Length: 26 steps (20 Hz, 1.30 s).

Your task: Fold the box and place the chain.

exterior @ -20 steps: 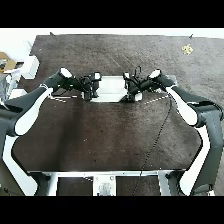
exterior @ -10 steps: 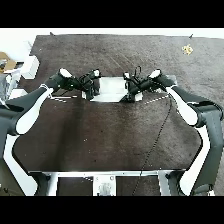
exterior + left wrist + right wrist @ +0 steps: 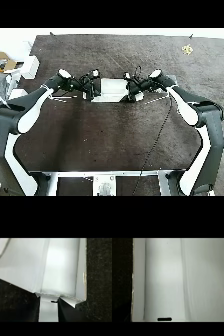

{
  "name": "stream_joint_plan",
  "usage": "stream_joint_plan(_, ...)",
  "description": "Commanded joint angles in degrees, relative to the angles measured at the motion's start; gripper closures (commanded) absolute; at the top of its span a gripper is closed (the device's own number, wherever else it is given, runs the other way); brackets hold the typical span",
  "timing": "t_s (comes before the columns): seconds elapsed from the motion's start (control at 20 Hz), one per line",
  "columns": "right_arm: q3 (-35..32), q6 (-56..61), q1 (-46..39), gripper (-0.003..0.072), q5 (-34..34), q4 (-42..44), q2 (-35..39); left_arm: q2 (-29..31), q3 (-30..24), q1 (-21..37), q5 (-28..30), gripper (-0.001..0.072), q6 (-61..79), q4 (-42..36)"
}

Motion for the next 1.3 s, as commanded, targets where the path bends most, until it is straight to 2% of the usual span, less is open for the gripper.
stream_joint_plan(0.0,0.0,0.1,0.1,0.0178,-0.1,0.2,0.0,0.0,0.0,0.0,-0.4,0.0386,0.1,0.0)
stream_joint_plan(0.15,0.0,0.1,0.1,0.0178,-0.1,0.3,0.0,0.0,0.0,0.0,-0.4,0.0389,0.1,0.0)
stream_joint_plan(0.25,0.0,0.1,0.1,0.0178,-0.1,0.2,0.0,0.0,0.0,0.0,-0.3,0.0438,0.1,0.0)
stream_joint_plan(0.45,0.0,0.1,0.1,0.0178,-0.1,0.2,0.0,-0.2,0.0,-1.8,1.2,0.0437,2.1,-0.3)
stream_joint_plan(0.6,0.0,0.1,0.1,0.0178,-0.1,0.2,0.0,-0.3,0.0,-3.0,4.7,0.0436,4.1,-1.8)
stream_joint_plan(0.75,0.0,0.1,0.1,0.0178,-0.1,0.3,0.0,-0.3,0.0,-2.7,4.7,0.0435,3.2,-1.1)
stream_joint_plan(0.85,0.0,0.1,0.1,0.0178,-0.1,0.2,0.0,-0.3,0.0,-2.5,4.7,0.0259,2.2,-0.5)
stream_joint_plan(0.9,0.0,0.1,0.1,0.0178,-0.1,0.2,0.0,-0.3,0.0,-2.5,5.1,0.0226,1.4,0.2)
stream_joint_plan(1.0,0.0,0.1,0.1,0.0178,-0.1,0.2,0.0,-0.3,0.0,-2.5,5.2,0.0212,1.1,1.2)
stream_joint_plan(1.05,0.0,0.1,0.1,0.0178,-0.1,0.2,0.0,-0.3,0.0,-2.5,5.2,0.0094,1.1,1.4)
stream_joint_plan(1.1,0.0,0.1,0.1,0.0178,-0.1,0.2,0.0,-0.3,0.0,-2.5,5.2,0.0036,1.1,1.4)
stream_joint_plan(1.25,0.0,0.1,0.1,0.0178,-0.1,0.2,0.0,-0.3,0.0,-2.5,5.2,0.0037,1.1,1.4)
